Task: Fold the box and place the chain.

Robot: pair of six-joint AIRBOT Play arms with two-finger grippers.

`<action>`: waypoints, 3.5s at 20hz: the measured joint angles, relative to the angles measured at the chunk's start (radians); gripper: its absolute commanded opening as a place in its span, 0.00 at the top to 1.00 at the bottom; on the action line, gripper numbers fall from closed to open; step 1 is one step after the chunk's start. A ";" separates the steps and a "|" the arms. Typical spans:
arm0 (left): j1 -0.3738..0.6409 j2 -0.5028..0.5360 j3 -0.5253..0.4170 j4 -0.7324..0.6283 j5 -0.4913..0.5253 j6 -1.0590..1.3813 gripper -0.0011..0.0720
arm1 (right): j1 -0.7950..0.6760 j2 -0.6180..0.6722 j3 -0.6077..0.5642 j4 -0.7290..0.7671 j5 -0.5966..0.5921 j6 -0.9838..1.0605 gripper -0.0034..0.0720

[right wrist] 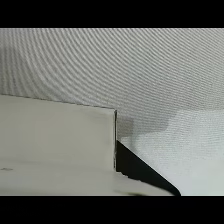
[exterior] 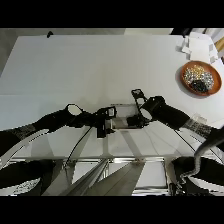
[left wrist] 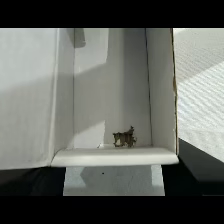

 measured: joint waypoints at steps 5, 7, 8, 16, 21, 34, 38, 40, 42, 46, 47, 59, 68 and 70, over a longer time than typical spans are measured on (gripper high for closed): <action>0.000 0.000 0.000 0.001 0.000 0.003 0.94 | 0.002 -0.002 -0.001 -0.018 0.011 -0.035 0.46; 0.000 0.000 0.000 0.001 0.000 0.003 0.94 | 0.007 0.009 -0.003 -0.016 -0.004 -0.079 0.43; 0.000 0.000 0.000 0.001 0.000 0.003 0.94 | 0.011 0.021 -0.003 -0.016 -0.012 -0.108 0.40; 0.000 0.000 0.000 0.002 0.000 0.004 0.94 | 0.025 0.262 -0.002 -0.001 -0.029 -0.256 0.40; 0.000 0.000 0.000 0.001 -0.002 0.003 0.94 | -0.026 0.445 0.007 0.003 0.000 -0.324 0.40; 0.000 0.000 0.000 0.001 -0.005 0.003 0.94 | -0.635 0.412 0.278 0.091 0.084 -0.611 0.43; 0.000 0.000 0.000 0.001 -0.006 0.003 0.94 | -0.734 0.240 0.359 0.127 0.053 -0.648 0.44; 0.000 0.000 0.000 0.001 -0.006 0.003 0.94 | -0.782 0.139 0.414 0.132 0.048 -0.655 0.44; 0.000 0.000 0.000 0.001 -0.006 0.003 0.94 | -0.833 0.045 0.470 0.136 0.043 -0.661 0.44; 0.000 0.000 0.000 0.001 -0.007 0.003 0.94 | -0.931 -0.084 0.544 0.139 0.027 -0.692 0.44; 0.000 0.000 0.000 0.001 -0.007 0.003 0.94 | -0.954 -0.103 0.553 0.139 0.016 -0.698 0.44; 0.000 0.000 0.000 0.001 -0.007 0.003 0.94 | -1.044 -0.237 0.575 0.134 -0.101 -0.706 0.56; 0.000 0.000 0.000 0.001 -0.007 0.003 0.94 | -1.046 -0.329 0.575 0.033 -0.124 -0.609 0.56; 0.000 0.000 0.000 0.001 -0.007 0.003 0.94 | -1.046 -0.333 0.575 -0.005 -0.123 -0.589 0.56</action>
